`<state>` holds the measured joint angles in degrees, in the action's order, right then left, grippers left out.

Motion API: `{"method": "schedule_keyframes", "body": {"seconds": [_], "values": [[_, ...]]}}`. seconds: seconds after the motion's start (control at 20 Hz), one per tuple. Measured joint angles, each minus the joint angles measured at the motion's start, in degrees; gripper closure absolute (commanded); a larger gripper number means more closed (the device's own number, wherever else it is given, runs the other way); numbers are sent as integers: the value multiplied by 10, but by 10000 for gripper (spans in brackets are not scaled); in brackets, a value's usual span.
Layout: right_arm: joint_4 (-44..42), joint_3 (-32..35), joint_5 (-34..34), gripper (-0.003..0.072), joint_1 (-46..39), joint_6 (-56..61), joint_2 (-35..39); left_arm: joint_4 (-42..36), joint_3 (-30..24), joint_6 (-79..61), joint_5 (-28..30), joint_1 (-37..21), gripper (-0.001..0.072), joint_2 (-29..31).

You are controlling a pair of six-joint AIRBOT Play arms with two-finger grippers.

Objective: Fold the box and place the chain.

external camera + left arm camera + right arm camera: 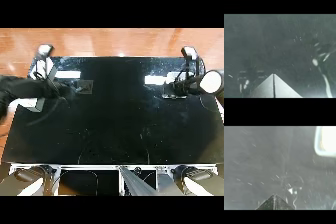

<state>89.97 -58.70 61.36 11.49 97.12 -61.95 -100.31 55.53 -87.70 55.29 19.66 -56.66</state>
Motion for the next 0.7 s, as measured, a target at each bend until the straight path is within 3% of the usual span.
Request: {"method": "schedule_keyframes", "body": {"seconds": [0.25, 0.7], "values": [[13, 62, -15, 658, -19, 19, 0, 52, -56, 73, -22, 53, 693, 7], [20, 78, -16, 658, -23, 25, 0, 67, -70, 97, -32, 60, 692, 5]]}}
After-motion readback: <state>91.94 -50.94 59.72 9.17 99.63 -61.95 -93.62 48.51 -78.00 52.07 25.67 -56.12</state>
